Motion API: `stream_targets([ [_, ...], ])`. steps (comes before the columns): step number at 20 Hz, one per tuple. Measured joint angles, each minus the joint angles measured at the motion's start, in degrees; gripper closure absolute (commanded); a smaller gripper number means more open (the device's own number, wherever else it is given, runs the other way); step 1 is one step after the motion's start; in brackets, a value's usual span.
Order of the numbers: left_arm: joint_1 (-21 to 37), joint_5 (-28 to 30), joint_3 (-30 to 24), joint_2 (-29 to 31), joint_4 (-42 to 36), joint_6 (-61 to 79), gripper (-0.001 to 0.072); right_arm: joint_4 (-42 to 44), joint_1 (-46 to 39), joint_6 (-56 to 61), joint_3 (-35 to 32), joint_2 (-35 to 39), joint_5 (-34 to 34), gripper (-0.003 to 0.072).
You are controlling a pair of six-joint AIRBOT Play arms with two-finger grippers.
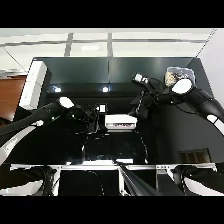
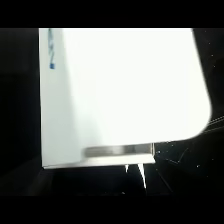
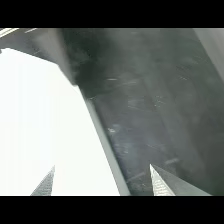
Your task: Fold the box and place the chain.
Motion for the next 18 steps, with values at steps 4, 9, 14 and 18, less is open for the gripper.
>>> stream_targets([
  [4,0.0,0.0,0.0,0.0,0.0,0.02,0.0294,-3.28,3.19,-4.9,0.09,-0.28,0.22,-0.0015],
  [9,0.0,0.0,0.0,0.0,0.0,0.07,0.0294,-5.42,5.84,-6.71,0.11,-0.55,0.7,-0.0015],
  [14,0.0,0.0,0.0,0.0,0.0,0.07,0.0294,-6.01,6.67,-7.1,0.11,-0.57,2.27,-0.0014],
  [18,0.0,0.0,0.0,0.0,0.0,0.04,0.0295,-6.21,6.84,-7.23,0.11,-0.57,2.84,0.0501],
])
